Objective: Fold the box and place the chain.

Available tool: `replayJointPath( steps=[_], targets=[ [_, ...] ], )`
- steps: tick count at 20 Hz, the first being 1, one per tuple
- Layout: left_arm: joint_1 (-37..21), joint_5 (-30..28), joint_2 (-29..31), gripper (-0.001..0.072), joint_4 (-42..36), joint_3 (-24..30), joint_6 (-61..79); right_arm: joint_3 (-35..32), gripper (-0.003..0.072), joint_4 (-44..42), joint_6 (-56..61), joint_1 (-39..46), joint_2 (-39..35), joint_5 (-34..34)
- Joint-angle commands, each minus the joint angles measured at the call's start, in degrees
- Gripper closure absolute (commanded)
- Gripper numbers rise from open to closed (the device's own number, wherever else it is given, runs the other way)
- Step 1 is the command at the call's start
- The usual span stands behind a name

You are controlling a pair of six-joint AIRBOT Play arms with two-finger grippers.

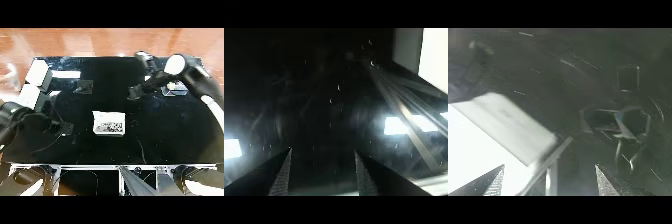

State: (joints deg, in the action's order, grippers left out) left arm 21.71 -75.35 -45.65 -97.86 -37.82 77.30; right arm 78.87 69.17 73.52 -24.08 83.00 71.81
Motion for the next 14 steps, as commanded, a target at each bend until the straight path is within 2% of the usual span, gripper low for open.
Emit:
replayJointPath(
  steps=[1,4,8,14],
  targets=[
    [-7.4,0.9,7.3,0.0198,-7.4,6.5,7.5,6.3,-0.0032,-4.9,-8.8,-5.7,6.3,6.8],
    [-7.9,1.0,7.4,0.0198,-7.4,6.5,9.7,6.3,-0.0032,-6.4,-12.9,-9.1,6.2,12.1],
    [-7.9,3.5,7.3,0.0198,-7.4,6.5,9.7,6.3,-0.0032,-5.1,-17.4,-13.0,6.2,13.0],
    [-7.9,6.4,7.3,0.0199,-7.4,6.5,9.7,6.3,-0.0032,6.0,-16.7,-18.2,6.2,12.3]
  ],
)
